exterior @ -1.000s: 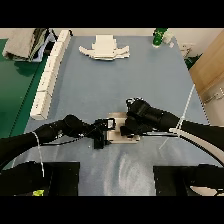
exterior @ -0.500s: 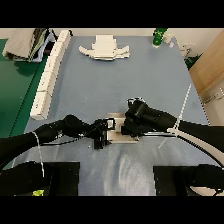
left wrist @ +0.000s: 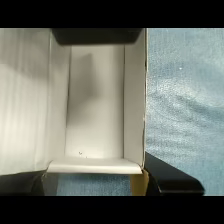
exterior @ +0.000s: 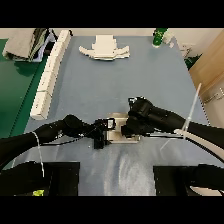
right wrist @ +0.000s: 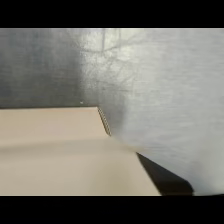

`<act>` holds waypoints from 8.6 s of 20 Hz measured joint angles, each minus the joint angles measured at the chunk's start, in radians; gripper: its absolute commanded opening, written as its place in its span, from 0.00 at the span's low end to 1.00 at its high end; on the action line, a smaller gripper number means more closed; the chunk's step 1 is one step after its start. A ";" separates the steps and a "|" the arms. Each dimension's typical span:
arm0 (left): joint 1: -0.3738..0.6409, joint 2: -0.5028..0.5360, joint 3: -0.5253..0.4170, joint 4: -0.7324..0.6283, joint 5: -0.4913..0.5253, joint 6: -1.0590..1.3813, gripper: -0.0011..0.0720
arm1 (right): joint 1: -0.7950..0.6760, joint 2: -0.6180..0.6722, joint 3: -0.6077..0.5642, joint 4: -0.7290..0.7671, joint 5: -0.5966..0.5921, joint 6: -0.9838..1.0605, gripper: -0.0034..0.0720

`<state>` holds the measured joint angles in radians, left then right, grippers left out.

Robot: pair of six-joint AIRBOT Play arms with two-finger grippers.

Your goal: Fold the box.

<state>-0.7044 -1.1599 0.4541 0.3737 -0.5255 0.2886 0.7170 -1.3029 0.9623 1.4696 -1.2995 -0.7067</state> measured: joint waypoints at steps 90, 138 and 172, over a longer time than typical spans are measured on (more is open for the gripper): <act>0.000 0.000 0.000 0.001 0.000 -0.002 0.55 | 0.051 0.418 -0.349 0.134 0.730 -1.709 0.65; 0.000 0.000 0.000 0.001 -0.003 -0.001 0.55 | 0.048 0.420 -0.333 0.222 0.640 -1.639 0.57; 0.000 0.000 0.000 0.000 0.000 -0.002 0.55 | 0.027 0.386 -0.313 0.288 0.640 -1.675 0.75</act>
<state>-0.7044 -1.1599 0.4541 0.3740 -0.5255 0.2871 0.7437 -0.9165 0.6495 1.7576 -0.6594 -2.3821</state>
